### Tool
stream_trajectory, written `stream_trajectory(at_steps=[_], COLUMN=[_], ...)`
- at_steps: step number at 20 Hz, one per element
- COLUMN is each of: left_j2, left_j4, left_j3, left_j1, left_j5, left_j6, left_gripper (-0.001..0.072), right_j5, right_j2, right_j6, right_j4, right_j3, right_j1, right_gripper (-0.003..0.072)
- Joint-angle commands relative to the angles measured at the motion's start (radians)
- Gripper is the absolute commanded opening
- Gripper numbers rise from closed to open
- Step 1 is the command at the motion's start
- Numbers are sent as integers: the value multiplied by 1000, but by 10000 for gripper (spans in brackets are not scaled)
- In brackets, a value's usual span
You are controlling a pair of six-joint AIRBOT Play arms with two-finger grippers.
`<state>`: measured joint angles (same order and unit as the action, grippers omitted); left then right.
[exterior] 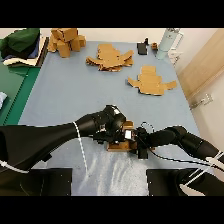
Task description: Fold the box.
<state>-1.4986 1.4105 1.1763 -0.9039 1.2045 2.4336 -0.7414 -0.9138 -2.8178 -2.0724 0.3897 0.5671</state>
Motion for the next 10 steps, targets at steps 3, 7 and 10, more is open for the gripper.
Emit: stream_trajectory(at_steps=[3, 7, 10], left_j2=[5, 5, 5], left_j4=[-240, -333, -364], left_j3=[3, 3, 3], left_j1=[92, 160, 213], left_j5=[45, 71, 106], left_j6=[-220, -314, -356], left_gripper=[426, 426, 426], right_j5=[-1, -1, -1], right_j2=[1, 1, 1], right_j6=[0, 0, 1], right_j4=[0, 0, 0], right_j3=[-1, -1, -1], right_j1=[0, 0, 0], right_gripper=[538, 538, 538])
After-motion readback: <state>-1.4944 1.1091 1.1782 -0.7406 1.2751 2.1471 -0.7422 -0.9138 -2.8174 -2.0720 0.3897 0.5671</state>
